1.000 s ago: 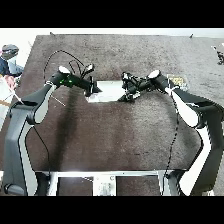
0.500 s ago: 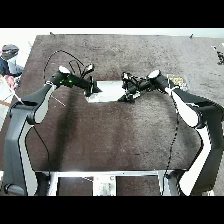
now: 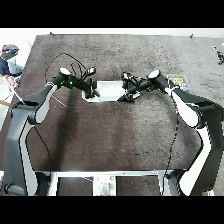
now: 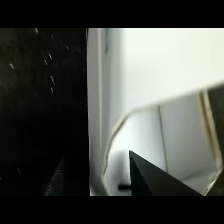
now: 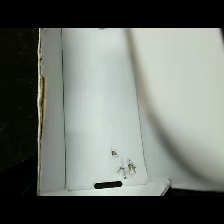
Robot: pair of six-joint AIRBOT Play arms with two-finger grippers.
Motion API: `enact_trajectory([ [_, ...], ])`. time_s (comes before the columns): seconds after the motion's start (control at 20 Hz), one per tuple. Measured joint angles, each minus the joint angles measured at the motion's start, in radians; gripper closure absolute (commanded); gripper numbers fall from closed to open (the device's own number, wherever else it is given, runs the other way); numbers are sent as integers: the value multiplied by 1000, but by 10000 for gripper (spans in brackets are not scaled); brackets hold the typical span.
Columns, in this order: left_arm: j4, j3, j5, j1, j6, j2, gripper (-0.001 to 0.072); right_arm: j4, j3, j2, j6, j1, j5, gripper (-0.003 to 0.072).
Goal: Fold the box and place the chain.
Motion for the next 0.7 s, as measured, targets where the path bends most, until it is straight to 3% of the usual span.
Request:
enact_trajectory([
  [0.2, -9, 2, -36, 19, 0, 23, 303, 0, 0, 0, 0, 0, 2, 74],
  [0.6, -31, 11, -238, 103, -99, 148, 314, 0, 0, 0, 0, 0, 3, 74],
  [0.65, -32, 11, -263, 106, -120, 154, 511, 0, 0, 0, 0, 0, 3, 74],
  [0.7, -26, 11, -281, 104, -146, 158, 642, 0, 0, 0, 0, 0, 3, 74],
])
